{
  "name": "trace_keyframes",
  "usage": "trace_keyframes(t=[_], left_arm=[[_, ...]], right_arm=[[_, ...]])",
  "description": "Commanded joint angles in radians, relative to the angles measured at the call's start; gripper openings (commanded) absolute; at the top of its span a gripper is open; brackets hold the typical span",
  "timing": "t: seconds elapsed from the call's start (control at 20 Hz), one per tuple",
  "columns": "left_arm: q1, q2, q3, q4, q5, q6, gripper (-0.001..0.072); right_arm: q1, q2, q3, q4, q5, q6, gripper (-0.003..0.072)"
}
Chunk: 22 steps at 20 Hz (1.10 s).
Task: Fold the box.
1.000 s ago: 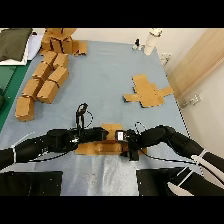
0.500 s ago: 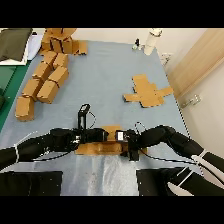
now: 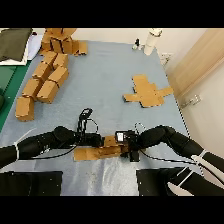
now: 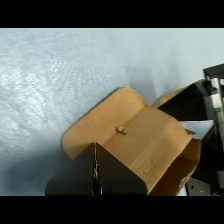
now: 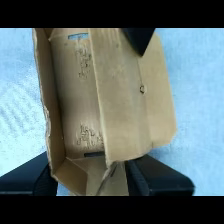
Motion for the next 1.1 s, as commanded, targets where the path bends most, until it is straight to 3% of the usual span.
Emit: trace_keyframes(t=[0.0, 0.35, 0.65, 0.8, 0.95, 1.05], left_arm=[[0.041, 0.0, 0.046, 0.136, -0.01, -0.063, 0.001], [0.1, 0.0, 0.088, 0.239, -0.092, -0.066, 0.001], [0.143, 0.057, 0.087, 0.463, -0.105, -0.09, 0.001], [0.242, 0.152, 0.087, 0.582, -0.22, -0.091, 0.001], [0.309, 0.281, 0.087, 0.829, -0.428, -0.085, 0.001], [0.307, 0.367, 0.087, 0.903, -0.553, -0.084, 0.001]], right_arm=[[0.0, 0.001, 0.0, 0.004, 0.001, 0.001, 0.0559], [0.0, 0.001, 0.0, 0.004, -0.007, 0.001, 0.0559], [-0.001, 0.001, 0.0, -0.001, 0.002, 0.001, 0.0562], [-0.001, 0.001, 0.0, -0.008, 0.001, 0.002, 0.0561], [-0.001, 0.001, 0.0, -0.008, 0.001, 0.002, 0.0562], [-0.001, 0.001, 0.0, -0.008, 0.001, 0.002, 0.0561]])
